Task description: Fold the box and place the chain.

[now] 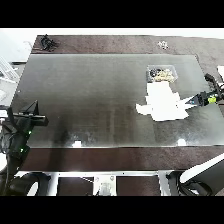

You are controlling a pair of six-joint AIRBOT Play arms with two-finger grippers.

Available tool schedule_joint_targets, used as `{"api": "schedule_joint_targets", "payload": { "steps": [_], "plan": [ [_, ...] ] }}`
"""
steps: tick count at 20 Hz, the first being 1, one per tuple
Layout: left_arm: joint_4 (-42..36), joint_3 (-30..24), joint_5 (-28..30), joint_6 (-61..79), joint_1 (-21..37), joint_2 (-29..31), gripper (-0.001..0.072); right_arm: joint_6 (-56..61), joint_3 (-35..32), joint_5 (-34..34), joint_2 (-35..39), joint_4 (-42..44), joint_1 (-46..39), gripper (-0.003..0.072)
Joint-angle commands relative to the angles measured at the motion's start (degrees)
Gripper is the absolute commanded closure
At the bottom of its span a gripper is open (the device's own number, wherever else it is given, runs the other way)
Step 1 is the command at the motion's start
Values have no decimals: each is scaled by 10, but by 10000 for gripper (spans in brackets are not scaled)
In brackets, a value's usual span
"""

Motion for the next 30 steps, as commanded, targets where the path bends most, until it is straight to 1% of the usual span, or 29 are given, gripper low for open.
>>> {"api": "schedule_joint_targets", "payload": {
  "steps": [1, 3, 7, 9, 12, 16, 18, 22, 25, 28, 30],
  "plan": [
    [0, 0, 0, 0, 0, 0, 690, -3, -42, 5, 31, 46, 31, 685],
    [0, 0, 0, 0, 0, 0, 690, 11, -94, -1, 59, 87, 60, 686],
    [0, 0, 0, 0, 0, 0, 690, 6, -199, -104, 117, 156, 134, 686],
    [0, 0, 0, 0, 0, 0, 690, 7, -248, -147, 134, 184, 175, 686],
    [0, 1, 0, 0, 0, 0, 690, 5, -329, -217, 155, 252, 240, 686],
    [0, 3, 0, 0, 0, 0, 690, 2, -393, -302, 176, 293, 334, 686],
    [0, 3, 0, 0, 0, 0, 690, 2, -412, -337, 191, 296, 374, 686],
    [0, 3, -4, 0, 0, 0, 690, -4, -394, -421, 188, 294, 398, 686],
    [0, 3, -5, 0, 0, 0, 690, -4, -394, -446, 182, 293, 398, 686],
    [0, 3, -5, 0, 0, 0, 690, -4, -394, -450, 182, 274, 397, 686],
    [0, 3, -18, 0, 0, 0, 690, -4, -393, -450, 182, 274, 397, 686]
  ]
}}
